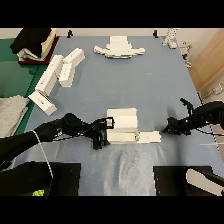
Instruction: Fold the box.
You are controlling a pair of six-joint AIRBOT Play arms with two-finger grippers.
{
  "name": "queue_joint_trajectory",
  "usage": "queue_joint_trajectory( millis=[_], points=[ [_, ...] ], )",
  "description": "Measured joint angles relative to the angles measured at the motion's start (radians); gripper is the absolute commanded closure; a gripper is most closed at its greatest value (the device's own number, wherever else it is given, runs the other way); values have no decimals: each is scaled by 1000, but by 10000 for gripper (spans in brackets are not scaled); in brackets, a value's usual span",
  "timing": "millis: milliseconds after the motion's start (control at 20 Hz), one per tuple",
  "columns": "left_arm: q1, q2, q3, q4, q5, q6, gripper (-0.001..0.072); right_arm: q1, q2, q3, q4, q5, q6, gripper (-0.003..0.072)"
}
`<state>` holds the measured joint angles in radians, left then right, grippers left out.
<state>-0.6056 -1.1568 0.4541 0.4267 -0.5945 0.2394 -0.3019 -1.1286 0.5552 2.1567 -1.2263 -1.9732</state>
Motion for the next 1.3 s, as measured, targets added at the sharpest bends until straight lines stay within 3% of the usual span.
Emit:
queue_joint_trajectory(
  millis=[250,750,1150,1200,1250,1300],
  points=[
    [0,0,0,0,0,0,228,-15,-79,0,54,-23,-96,687],
    [0,0,0,0,0,0,228,89,-97,-54,154,-70,-129,687],
    [0,0,0,0,0,0,228,228,1,-57,216,-53,-127,680],
    [0,0,0,0,0,0,227,234,29,-56,219,-55,-119,610],
    [0,0,0,0,0,0,227,239,54,-56,222,-57,-110,380],
    [0,0,0,0,0,0,228,247,80,-56,222,-62,-103,275]
  ],
)
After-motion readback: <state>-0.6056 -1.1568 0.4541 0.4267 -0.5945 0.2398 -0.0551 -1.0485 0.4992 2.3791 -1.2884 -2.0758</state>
